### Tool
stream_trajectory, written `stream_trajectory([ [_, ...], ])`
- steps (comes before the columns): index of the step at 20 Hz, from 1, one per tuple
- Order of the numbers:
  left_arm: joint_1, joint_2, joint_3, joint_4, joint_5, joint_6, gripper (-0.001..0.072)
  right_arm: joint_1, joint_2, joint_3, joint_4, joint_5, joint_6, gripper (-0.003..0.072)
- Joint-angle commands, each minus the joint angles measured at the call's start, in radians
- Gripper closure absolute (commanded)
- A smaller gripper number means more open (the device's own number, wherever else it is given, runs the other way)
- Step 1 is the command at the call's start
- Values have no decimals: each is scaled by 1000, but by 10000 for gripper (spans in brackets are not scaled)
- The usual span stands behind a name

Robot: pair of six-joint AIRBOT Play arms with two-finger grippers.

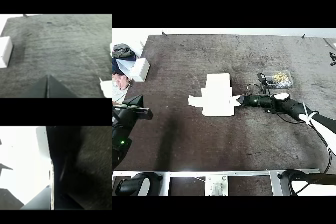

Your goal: Fold the box and place the chain.

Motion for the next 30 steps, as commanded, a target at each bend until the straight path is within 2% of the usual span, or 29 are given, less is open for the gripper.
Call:
stream_trajectory([
  [1, 0, 0, 0, -1, -122, 41, 231, 16, -9, 5, -11, -104, -17, 675],
  [2, 0, 0, 4, -2, -167, 67, 140, 16, -10, 5, -11, -104, -37, 675],
  [5, 0, -12, 23, -74, -214, 95, 138, 17, -10, 5, -10, -104, -64, 674],
  [7, 0, -80, 53, -114, -226, 133, 137, 17, -10, 5, -10, -105, -87, 674],
  [10, 0, -257, 150, -114, -320, 129, 137, 17, -14, 5, -1, -93, -98, 674],
  [14, 0, -563, 340, -112, -454, 109, 138, 26, -20, 5, 119, -77, -198, 674],
  [15, -2, -649, 397, -111, -502, 89, 137, 26, -20, 5, 125, -72, -203, 674],
  [17, -43, -821, 514, -74, -521, 47, 137, 26, -34, 5, 126, -56, -202, 674],
  [20, -136, -1097, 789, 162, -558, -193, 137, 26, -48, 5, 130, -47, -202, 674],
  [21, -153, -1184, 894, 232, -600, -290, 136, 27, -48, 5, 145, -46, -204, 674],
  [23, -169, -1344, 1107, 327, -771, -446, 135, 27, -48, 5, 148, -45, -222, 673],
  [26, -171, -1501, 1359, 450, -925, -624, 136, 27, -48, 5, 147, -43, -240, 674],
  [30, -184, -1655, 1599, 596, -1131, -774, 136, 23, -48, 5, 148, -62, -240, 673],
])
